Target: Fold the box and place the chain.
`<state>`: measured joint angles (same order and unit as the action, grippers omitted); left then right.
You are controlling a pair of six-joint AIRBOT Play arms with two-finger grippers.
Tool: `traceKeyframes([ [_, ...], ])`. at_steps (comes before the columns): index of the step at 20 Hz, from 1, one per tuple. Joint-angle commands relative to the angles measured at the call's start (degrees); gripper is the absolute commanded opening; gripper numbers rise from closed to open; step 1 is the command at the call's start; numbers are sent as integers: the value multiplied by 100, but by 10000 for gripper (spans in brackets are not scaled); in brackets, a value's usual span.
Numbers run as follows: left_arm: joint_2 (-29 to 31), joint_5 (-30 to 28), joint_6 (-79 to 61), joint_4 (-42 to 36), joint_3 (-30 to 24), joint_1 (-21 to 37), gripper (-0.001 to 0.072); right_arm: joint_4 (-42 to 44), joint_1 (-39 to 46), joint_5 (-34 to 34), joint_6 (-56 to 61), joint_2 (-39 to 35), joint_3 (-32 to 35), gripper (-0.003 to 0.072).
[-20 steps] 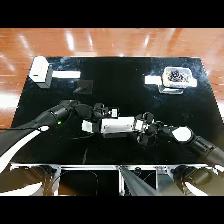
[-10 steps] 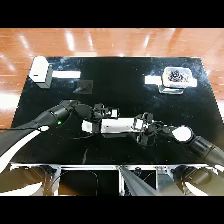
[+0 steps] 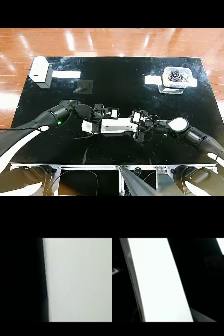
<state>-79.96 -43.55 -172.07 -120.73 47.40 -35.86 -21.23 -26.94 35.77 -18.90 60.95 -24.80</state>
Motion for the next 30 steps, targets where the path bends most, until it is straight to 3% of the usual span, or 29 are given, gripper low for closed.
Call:
traceKeyframes([
  [1,2,4,4,2,7,0,22,326,85,402,-256,153,-50,711],
  [10,2,4,4,7,7,17,22,-313,2,442,-348,459,-28,709],
  [30,7,-275,754,7,7,11,22,-455,-70,367,-385,529,-7,708],
])
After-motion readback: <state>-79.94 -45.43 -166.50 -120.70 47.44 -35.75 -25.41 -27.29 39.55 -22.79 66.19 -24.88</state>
